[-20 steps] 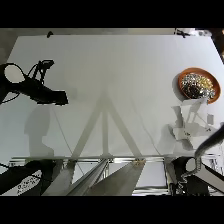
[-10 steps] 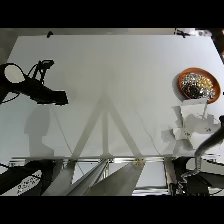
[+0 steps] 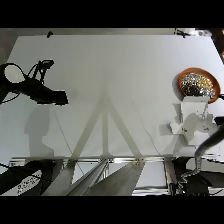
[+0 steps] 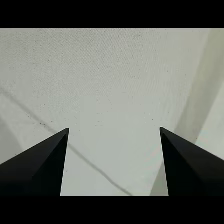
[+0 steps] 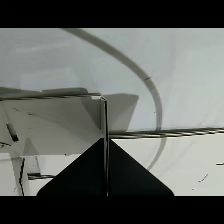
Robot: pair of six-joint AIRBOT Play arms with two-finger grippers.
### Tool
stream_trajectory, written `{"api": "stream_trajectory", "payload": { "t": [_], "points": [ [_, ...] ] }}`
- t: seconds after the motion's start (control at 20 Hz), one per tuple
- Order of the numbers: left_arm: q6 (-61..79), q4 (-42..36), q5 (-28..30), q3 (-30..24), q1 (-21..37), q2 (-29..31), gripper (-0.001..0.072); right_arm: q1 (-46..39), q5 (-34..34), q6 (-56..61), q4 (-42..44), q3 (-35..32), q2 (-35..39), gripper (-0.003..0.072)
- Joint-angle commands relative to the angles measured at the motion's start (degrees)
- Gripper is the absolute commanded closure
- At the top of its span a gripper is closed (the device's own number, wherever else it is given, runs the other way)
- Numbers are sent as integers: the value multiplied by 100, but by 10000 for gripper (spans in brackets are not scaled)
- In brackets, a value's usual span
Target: Fold the box and place the chain.
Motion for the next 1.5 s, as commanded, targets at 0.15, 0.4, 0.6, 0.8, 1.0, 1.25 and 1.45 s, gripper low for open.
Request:
{"api": "stream_trajectory", "payload": {
  "t": [0.15,0.4,0.6,0.8,1.0,1.25,1.45],
  "points": [
    [0,2,2,0,-2,0,79,741,426,-487,1349,2,789,680],
    [0,2,2,0,-2,0,79,1576,872,-372,3716,-142,1390,680],
    [0,2,2,0,-2,0,79,2680,459,-251,4636,-885,1834,680],
    [0,2,0,0,-2,0,79,4109,-457,210,5163,-1709,2094,680],
    [0,2,2,0,-2,0,79,5687,-1521,1167,5066,-2000,2098,680],
    [203,-46,339,0,-2,-2,79,6966,-2531,2776,4144,-2000,2098,680],
    [1587,-595,337,0,0,-17,80,7086,-2533,2935,3967,-2000,2096,680]
  ]
}}
